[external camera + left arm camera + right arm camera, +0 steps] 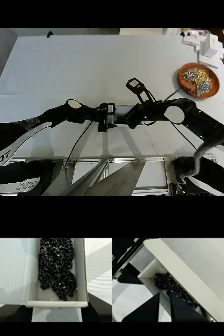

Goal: Fold the box and place the chain.

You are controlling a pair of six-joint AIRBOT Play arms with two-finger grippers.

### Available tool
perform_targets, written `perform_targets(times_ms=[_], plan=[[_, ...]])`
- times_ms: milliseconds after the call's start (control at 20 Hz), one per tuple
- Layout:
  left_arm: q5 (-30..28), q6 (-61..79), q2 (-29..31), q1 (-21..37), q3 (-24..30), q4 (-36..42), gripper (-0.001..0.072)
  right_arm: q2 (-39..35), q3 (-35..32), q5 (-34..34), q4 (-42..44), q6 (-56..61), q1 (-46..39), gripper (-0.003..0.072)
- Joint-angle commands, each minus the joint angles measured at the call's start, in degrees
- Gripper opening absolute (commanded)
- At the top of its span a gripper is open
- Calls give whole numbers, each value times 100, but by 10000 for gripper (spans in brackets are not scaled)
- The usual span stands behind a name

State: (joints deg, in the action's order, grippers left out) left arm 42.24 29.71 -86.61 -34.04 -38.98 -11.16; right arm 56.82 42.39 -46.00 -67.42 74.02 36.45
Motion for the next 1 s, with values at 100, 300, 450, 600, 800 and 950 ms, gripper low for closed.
perform_targets(times_ms=[100, 300, 450, 600, 800, 950], plan=[[-2, 2, 2, 0, -4, 0, 254, -564, 343, -824, -892, 116, -378, 196], [0, 2, 2, 0, -4, 0, 254, -787, 341, -1318, -940, 511, -1515, 200], [-2, 2, 2, 0, -4, 0, 253, -686, 330, -1248, -1095, 841, -2328, 212], [-2, 2, 2, 2, -4, 0, 254, -341, 330, -1123, -1351, 1001, -2754, 541], [-2, 2, 2, 2, -4, 0, 254, 498, 330, -946, -1491, 1003, -2769, 427], [-2, 2, 2, 0, -4, 0, 254, 1082, 330, -933, -1589, 1198, -2765, 428]])
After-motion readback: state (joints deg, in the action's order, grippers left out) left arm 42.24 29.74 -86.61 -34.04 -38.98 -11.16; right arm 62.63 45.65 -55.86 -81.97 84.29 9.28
